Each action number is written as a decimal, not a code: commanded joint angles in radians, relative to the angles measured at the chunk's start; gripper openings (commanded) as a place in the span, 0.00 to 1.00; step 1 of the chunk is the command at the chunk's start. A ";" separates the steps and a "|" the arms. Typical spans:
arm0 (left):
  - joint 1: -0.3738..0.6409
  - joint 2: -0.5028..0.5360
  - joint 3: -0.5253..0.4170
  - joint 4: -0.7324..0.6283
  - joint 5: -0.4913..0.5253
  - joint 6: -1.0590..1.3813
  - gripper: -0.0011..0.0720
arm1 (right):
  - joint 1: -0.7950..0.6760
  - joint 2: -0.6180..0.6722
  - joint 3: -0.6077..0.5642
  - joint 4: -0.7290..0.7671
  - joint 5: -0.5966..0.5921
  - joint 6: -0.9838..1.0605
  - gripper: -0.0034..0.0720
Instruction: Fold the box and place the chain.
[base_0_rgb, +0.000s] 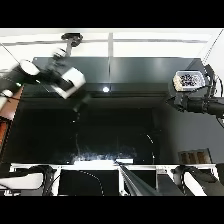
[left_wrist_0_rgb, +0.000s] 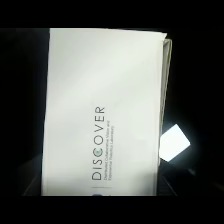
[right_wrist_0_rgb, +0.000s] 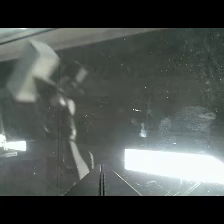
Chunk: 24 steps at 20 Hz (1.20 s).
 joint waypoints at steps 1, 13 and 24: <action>0.230 -0.128 0.219 0.037 -0.017 -0.139 0.51 | 0.000 0.001 0.000 0.001 0.001 0.000 0.08; 0.320 -0.541 0.621 0.097 -0.054 -0.257 0.64 | 0.000 0.001 0.000 0.015 -0.011 0.012 0.08; 0.328 -0.221 0.724 0.201 -0.699 -0.474 0.05 | 0.000 0.016 0.027 -0.079 0.040 0.003 0.10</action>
